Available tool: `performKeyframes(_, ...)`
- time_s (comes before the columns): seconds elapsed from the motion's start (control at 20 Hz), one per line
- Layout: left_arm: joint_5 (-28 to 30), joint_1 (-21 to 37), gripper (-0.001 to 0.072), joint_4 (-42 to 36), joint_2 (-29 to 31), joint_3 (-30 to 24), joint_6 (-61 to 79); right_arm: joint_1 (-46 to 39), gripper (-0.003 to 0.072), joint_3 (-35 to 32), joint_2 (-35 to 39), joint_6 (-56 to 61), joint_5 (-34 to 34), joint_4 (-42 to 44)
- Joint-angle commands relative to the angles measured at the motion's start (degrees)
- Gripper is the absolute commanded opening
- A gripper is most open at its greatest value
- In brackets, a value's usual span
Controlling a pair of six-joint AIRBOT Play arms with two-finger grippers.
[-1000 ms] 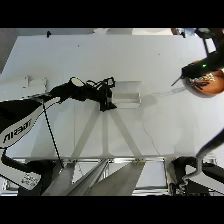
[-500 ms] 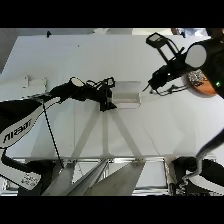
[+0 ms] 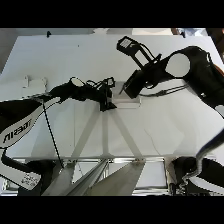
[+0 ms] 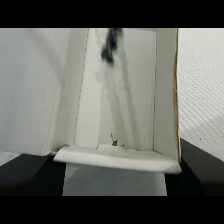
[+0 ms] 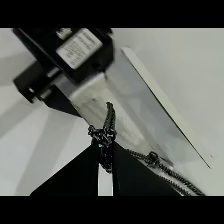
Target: Fold the box and place the chain.
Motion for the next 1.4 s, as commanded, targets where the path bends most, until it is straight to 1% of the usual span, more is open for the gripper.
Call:
performKeyframes(0.0,0.02,0.02,0.0019,0.00,0.00,0.00,0.00,0.74,0.0005,0.04,-1.51,-1.49,-1.40,3.61)
performKeyframes(0.15,0.02,0.02,0.0019,0.00,0.00,0.00,0.00,0.74,0.0007,0.04,-3.72,-1.42,-1.38,3.43)
performKeyframes(0.5,0.00,0.02,0.0019,0.00,0.00,0.00,0.00,0.74,0.0009,0.02,-9.99,-0.28,-0.74,-2.25)
performKeyframes(0.9,0.00,0.02,0.0019,0.00,0.00,0.00,0.00,0.74,0.0010,0.02,-18.27,-0.26,-0.72,-3.08)
performKeyframes(0.95,0.00,0.02,0.0019,0.00,0.00,0.00,0.00,0.74,0.0029,0.02,-18.95,-0.26,-0.72,-3.06)
performKeyframes(1.0,0.00,0.02,0.0019,0.00,0.00,0.00,0.00,0.74,0.0144,0.02,-19.28,-0.24,-0.83,-3.04)
performKeyframes(1.05,0.00,0.02,0.0019,0.00,0.00,0.00,0.00,0.74,0.0198,0.04,-19.23,-0.26,-0.96,-3.04)
performKeyframes(1.2,0.00,0.02,0.0019,0.00,0.00,0.00,0.00,0.74,0.0198,0.04,-18.21,-0.24,-0.59,-3.06)
performKeyframes(1.35,0.00,0.02,0.0019,0.00,0.00,0.00,0.00,0.68,0.0195,0.07,-14.27,-0.26,-0.46,-4.26)
